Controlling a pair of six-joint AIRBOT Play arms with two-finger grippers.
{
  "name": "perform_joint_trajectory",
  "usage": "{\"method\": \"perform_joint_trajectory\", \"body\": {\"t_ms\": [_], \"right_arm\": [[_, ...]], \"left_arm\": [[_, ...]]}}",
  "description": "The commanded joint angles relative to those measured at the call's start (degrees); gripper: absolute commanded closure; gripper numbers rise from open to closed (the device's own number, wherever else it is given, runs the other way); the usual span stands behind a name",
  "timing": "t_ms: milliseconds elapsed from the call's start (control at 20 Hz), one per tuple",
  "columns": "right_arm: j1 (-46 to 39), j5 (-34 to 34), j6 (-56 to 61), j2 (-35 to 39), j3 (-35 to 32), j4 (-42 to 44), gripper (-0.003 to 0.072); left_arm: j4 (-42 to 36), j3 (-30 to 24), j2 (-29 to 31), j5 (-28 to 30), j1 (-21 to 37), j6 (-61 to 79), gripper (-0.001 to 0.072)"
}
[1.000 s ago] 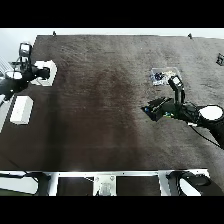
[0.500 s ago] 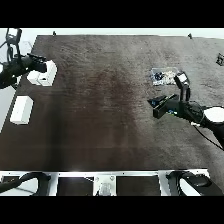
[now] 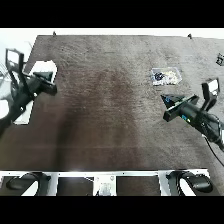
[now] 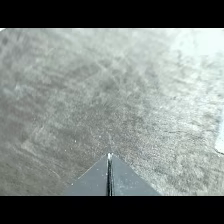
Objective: Fold the box and place the chain.
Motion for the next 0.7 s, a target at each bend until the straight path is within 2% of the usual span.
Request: {"method": "perform_joint_trajectory", "body": {"t_ms": [0,150,350,550,650], "right_arm": [[-0.02,-2.16,3.61,8.63,-5.79,-0.02,0.0681],[-0.02,-2.16,7.17,15.85,-10.88,-0.04,0.0681],[-0.02,-2.16,9.75,24.7,-15.69,-0.52,0.0681],[-0.02,-2.1,10.05,28.48,-18.16,-3.96,0.0681],[-0.02,-2.1,12.37,28.57,-18.78,-3.96,0.068]], "left_arm": [[-1.03,-10.01,8.35,9.62,-8.9,-1.29,0.0697],[-1.05,-15.52,11.78,16.31,-16.87,-4.7,0.0696],[-1.05,-18.14,12.28,21.18,-24.24,-9.07,0.0696],[-1.05,-19.32,12.22,20.65,-25.07,-9.01,0.0692],[-1.07,-21.24,12.22,17.59,-25.07,-9.14,0.0691]]}}
